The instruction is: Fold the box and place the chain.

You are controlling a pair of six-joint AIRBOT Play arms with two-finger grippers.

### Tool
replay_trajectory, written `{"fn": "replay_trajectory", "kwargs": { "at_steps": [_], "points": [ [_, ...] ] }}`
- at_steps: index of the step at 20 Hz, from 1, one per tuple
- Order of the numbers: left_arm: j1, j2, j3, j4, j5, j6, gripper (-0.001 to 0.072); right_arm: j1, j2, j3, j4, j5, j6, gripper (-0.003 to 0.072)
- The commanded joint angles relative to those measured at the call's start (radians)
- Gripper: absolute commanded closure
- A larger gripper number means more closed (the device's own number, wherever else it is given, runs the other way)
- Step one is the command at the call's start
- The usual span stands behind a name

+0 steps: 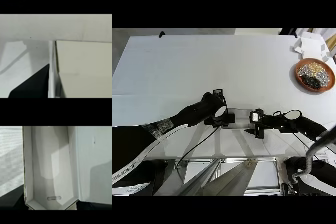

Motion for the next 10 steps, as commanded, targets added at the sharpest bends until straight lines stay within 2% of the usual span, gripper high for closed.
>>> {"fn": "replay_trajectory", "kwargs": {
  "at_steps": [1,2,4,10],
  "points": [
    [0.018,0.016,0.001,0.014,-0.021,-0.001,0.0505,0.000,0.001,0.000,0.000,0.000,0.000,0.0310],
    [0.019,0.014,0.001,0.014,-0.023,0.000,0.0513,0.000,0.001,0.000,0.000,0.000,0.000,0.0310],
    [0.019,0.008,0.001,0.014,-0.019,0.007,0.0702,0.000,0.001,0.000,0.000,0.000,0.000,0.0310],
    [0.011,-0.009,0.001,0.011,-0.013,0.006,0.0696,0.000,0.001,0.000,0.000,0.000,0.000,0.0310]
  ]
}}
